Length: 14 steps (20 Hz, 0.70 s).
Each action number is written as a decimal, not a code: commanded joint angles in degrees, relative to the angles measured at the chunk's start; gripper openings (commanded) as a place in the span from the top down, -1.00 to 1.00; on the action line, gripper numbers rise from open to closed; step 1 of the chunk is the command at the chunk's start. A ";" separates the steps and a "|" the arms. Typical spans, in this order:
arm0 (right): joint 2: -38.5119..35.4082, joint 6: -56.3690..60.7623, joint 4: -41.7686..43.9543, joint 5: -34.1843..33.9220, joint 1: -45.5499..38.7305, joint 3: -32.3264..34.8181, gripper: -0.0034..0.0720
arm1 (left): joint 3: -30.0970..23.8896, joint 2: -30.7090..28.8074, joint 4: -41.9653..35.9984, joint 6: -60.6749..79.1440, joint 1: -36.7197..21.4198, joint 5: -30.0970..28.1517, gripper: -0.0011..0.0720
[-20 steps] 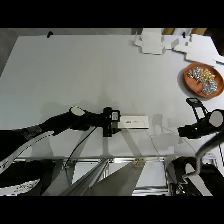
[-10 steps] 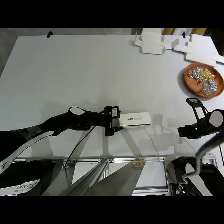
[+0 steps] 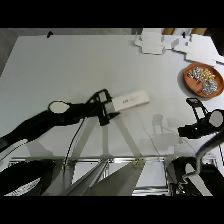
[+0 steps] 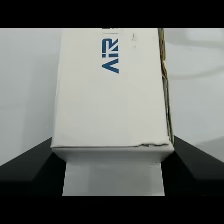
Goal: Fold the box and place the chain.
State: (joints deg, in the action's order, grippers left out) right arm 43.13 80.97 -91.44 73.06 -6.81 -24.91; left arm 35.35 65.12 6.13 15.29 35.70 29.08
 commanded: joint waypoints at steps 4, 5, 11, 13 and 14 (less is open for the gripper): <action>0.02 0.00 0.02 0.00 -0.04 0.02 0.87 | 0.02 -17.07 33.40 -45.86 -17.84 0.85 0.56; 0.02 0.00 0.02 0.00 -0.04 0.02 0.87 | 0.02 -19.04 40.70 -55.71 -22.14 3.74 0.56; 0.02 0.00 0.02 0.00 -0.04 0.02 0.87 | -1.40 -22.34 71.28 -90.88 -44.35 21.00 0.55; 0.02 0.00 0.02 0.00 -0.04 0.02 0.87 | -3.34 -22.25 73.77 -91.62 -47.93 23.28 0.55; 0.02 0.00 0.02 0.00 -0.04 0.02 0.87 | -4.37 -22.08 75.12 -91.65 -48.83 23.65 0.54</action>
State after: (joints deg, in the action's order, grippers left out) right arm 43.13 80.95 -91.42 73.06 -6.81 -24.91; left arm 32.99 43.46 71.70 -67.33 -7.31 47.81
